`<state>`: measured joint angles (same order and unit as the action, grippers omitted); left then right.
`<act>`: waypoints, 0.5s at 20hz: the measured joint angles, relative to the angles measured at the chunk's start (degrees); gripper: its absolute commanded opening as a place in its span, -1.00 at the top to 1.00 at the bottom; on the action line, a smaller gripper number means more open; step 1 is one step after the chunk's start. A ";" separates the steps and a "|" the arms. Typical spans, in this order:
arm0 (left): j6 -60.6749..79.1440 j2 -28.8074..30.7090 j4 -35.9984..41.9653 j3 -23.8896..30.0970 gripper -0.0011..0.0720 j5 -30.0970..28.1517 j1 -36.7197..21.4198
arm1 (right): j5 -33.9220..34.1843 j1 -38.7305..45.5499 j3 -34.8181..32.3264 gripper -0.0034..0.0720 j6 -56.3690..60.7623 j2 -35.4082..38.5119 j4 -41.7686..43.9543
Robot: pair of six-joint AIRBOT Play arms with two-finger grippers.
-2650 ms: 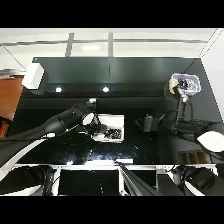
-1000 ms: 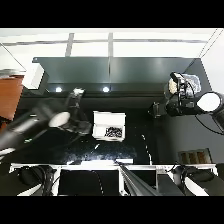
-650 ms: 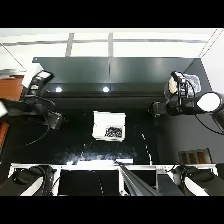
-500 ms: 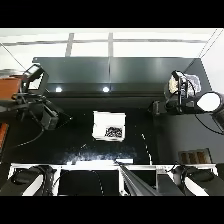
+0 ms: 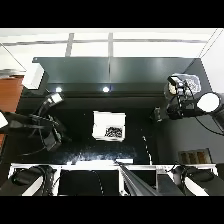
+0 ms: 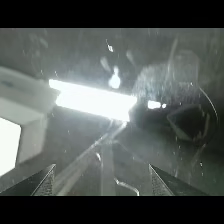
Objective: Fold the box and place the chain.
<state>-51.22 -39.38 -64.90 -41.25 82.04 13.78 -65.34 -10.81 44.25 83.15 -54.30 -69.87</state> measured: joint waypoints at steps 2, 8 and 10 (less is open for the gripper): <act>-0.22 -0.55 -1.70 3.32 -0.38 -0.83 0.81 | -0.46 0.00 0.00 -0.95 -0.57 0.00 -0.17; 3.54 -9.11 -4.52 3.56 -0.38 -7.67 -10.40 | 0.83 0.00 0.00 -0.95 -1.18 0.00 -0.37; 7.96 -13.88 1.01 0.46 -0.36 -9.68 -16.96 | 1.25 0.00 0.00 -0.95 -1.33 0.02 -0.48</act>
<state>-43.27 -53.25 -63.90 -40.80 72.36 -3.18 -64.10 -10.81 44.25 81.82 -54.28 -70.35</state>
